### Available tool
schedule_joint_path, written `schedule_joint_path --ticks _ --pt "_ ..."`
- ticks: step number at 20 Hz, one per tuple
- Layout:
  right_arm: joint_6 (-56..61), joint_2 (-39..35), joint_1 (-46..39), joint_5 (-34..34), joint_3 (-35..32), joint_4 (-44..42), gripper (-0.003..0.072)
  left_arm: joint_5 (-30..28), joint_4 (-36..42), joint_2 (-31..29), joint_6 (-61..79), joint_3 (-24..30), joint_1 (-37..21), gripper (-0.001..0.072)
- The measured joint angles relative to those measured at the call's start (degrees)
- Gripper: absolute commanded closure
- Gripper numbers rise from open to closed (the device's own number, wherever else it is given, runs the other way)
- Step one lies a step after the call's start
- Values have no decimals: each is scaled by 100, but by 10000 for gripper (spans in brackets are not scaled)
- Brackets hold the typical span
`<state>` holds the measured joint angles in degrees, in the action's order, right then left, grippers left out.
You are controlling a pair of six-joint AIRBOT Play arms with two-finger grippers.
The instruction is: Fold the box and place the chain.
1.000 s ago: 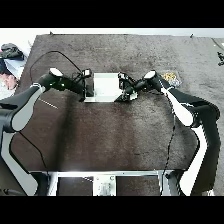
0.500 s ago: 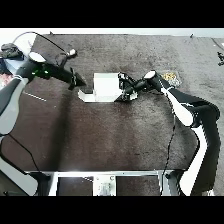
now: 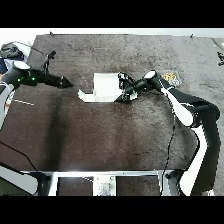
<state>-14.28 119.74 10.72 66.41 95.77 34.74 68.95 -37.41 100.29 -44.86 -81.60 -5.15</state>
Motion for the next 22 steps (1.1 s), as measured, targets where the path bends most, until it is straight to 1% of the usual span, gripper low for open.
schedule_joint_path --ticks 3,6,9,16,22 --pt "-2 0 0 0 0 0 218 -271 63 17 -299 358 -48 702" --pt "-2 0 0 0 0 0 218 -402 188 181 -459 522 -55 702" --pt "-2 0 0 0 0 0 219 -494 365 369 -549 586 -20 701" --pt "-2 0 0 2 0 0 219 -570 872 820 -614 616 391 700" --pt "-2 0 0 2 0 0 219 -721 1097 949 -614 614 697 699"
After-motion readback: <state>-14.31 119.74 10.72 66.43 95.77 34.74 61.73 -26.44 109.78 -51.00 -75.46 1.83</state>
